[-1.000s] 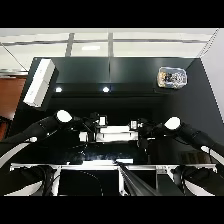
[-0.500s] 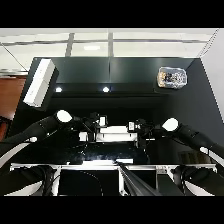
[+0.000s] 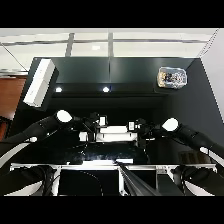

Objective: Fold the box and place the chain.

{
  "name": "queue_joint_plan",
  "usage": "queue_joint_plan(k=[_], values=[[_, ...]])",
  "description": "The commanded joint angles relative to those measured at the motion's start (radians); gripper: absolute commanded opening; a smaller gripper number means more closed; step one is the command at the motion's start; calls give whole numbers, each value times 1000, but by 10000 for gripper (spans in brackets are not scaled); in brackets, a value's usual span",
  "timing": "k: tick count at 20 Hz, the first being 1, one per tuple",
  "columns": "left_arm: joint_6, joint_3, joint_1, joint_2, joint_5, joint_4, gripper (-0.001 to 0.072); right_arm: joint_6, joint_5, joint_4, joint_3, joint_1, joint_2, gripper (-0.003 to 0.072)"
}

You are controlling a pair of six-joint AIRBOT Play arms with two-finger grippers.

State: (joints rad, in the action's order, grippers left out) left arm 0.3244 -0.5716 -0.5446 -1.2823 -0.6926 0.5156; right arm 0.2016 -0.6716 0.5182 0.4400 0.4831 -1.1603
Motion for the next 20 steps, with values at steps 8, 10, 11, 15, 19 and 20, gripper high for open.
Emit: queue_joint_plan(k=[8, 10, 11, 15, 19, 20], values=[[-4, -1, 0, 0, 4, -1, 25, -6, -1, 10, 0, 2, 0, 413], [-5, -1, 0, 0, 4, -1, 26, -6, -1, 10, 0, 2, 0, 413], [-10, -1, 0, 0, 4, -1, 26, -6, -1, 10, 0, 2, 0, 413], [-94, -25, 4, 12, 1, 14, 171, -7, 0, 10, 0, 2, 0, 413], [-184, -55, 4, 79, 2, 143, 648, -7, 0, 10, 0, 2, 0, 413], [-216, -55, 4, 106, 0, 194, 648, -7, 0, 10, 0, 2, 0, 413]])
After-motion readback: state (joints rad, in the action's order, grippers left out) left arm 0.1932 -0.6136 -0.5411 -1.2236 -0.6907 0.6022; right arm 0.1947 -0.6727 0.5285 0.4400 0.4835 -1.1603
